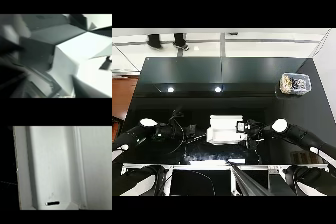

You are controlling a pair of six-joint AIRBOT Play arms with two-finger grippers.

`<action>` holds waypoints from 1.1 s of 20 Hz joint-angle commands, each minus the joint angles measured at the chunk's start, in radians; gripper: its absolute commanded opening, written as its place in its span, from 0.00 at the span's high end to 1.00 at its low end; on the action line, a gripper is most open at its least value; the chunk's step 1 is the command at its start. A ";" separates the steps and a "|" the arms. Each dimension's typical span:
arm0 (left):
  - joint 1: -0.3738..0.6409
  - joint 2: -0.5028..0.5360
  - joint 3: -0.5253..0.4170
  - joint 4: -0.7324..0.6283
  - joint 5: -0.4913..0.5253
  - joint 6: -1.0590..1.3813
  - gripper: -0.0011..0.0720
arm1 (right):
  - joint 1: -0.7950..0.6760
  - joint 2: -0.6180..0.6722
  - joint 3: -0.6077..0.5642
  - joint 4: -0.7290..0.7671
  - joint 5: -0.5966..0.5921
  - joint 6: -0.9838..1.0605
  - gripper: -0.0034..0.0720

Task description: Fold the box and place the chain.

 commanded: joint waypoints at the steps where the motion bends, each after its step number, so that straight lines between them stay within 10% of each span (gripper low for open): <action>1: -0.003 0.000 0.043 -0.003 -0.069 0.040 0.02 | 0.000 0.000 -0.001 0.000 0.000 0.000 0.71; 12: -0.257 0.002 0.162 0.014 0.077 -0.050 0.06 | 0.000 0.000 0.000 0.000 0.000 0.000 0.71; 22: -0.420 0.001 0.329 0.388 0.119 -0.465 0.16 | 0.000 0.000 0.000 0.000 0.000 0.000 0.71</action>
